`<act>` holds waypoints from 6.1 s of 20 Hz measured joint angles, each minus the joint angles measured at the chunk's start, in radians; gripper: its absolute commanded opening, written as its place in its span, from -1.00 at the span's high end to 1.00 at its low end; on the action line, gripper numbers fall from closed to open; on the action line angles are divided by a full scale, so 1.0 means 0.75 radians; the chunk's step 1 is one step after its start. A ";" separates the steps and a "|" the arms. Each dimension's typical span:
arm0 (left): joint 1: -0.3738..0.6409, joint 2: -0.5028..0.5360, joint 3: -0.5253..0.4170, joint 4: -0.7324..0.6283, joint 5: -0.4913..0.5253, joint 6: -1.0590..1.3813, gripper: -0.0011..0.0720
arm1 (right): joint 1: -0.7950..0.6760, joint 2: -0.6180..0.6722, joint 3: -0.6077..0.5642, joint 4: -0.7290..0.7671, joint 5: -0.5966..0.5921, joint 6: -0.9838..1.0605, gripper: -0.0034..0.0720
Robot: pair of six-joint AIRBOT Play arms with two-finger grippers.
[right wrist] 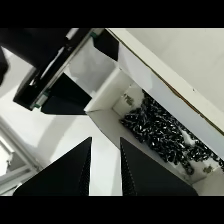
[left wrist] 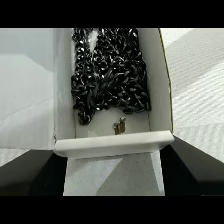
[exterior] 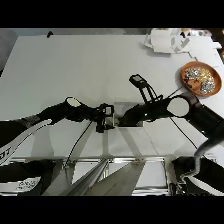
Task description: Fold the box and place the chain.
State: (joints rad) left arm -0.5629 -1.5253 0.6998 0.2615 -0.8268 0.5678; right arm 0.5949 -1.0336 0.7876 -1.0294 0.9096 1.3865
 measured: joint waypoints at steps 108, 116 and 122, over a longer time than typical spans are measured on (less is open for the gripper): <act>0.000 0.000 0.000 0.001 0.000 0.000 0.93 | -0.698 -0.349 0.043 -0.569 0.056 0.170 0.04; 0.000 0.000 0.000 0.001 0.000 0.000 0.93 | -0.678 -0.390 0.044 -0.527 -0.062 0.145 0.06; 0.000 0.000 0.000 0.000 0.000 0.001 0.93 | -0.626 -0.450 0.045 -0.523 -0.065 0.131 0.18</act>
State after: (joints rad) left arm -0.5629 -1.5253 0.6998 0.2615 -0.8268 0.5682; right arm 0.1257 -1.3712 0.8215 -1.4216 0.8608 1.4849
